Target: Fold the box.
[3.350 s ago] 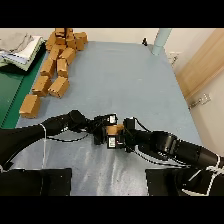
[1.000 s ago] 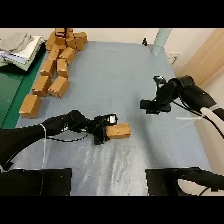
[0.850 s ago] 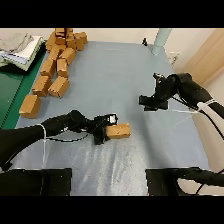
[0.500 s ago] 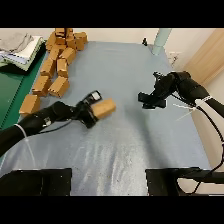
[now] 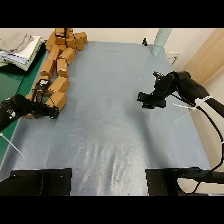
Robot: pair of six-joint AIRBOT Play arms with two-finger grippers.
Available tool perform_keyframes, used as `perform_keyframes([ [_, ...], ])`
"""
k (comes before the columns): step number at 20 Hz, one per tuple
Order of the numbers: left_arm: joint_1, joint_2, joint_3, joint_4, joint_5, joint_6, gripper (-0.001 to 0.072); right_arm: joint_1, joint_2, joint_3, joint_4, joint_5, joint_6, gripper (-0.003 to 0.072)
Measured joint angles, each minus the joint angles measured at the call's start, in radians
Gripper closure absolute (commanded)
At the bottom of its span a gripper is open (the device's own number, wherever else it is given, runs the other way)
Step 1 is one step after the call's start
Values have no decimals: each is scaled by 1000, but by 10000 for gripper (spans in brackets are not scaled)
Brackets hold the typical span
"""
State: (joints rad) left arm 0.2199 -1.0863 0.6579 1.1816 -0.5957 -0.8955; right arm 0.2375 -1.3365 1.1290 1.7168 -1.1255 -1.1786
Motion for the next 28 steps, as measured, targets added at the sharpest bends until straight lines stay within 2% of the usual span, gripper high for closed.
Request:
perform_keyframes([
  [5,58,-64,2,32,2,-86,308,2,0,0,0,0,0,681],
  [9,69,-107,18,42,57,-130,308,2,0,0,0,1,0,681],
  [21,72,-121,32,44,164,-149,306,0,0,0,0,0,0,681],
  [22,72,-122,32,44,163,-149,240,0,0,0,0,0,0,681],
  [23,72,-122,32,44,163,-149,99,0,0,0,0,0,0,681],
  [24,72,-122,32,44,154,-149,44,0,0,0,0,0,0,681],
  [28,72,-123,32,45,126,-150,42,1,0,0,0,0,0,681],
])
